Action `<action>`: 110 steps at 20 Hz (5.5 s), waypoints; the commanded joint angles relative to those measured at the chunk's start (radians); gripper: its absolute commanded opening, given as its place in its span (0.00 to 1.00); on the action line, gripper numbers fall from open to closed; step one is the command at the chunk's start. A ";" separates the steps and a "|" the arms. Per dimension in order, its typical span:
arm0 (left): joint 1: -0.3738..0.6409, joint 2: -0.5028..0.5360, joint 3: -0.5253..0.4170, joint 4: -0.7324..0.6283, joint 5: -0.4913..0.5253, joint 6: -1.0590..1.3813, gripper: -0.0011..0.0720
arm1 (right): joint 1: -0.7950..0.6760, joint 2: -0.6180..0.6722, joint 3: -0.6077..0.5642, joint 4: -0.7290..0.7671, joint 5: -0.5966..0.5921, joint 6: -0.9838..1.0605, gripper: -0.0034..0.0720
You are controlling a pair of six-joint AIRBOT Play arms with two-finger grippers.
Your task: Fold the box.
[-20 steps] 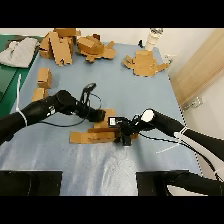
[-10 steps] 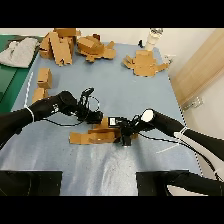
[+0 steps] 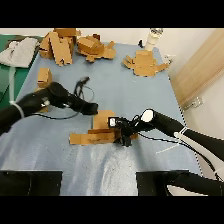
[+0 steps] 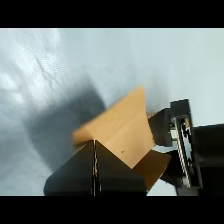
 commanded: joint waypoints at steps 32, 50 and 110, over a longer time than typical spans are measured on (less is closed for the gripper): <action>-0.150 0.261 -0.332 0.224 -0.038 0.848 0.96 | 0.000 0.000 0.000 0.002 -0.001 0.001 0.63; -0.225 0.186 -0.331 0.178 0.074 0.849 0.14 | 0.000 0.000 0.000 0.002 -0.001 0.001 0.63; -0.055 0.348 -0.383 0.512 -0.170 -0.674 0.03 | 0.000 0.000 0.000 0.002 -0.001 0.001 0.63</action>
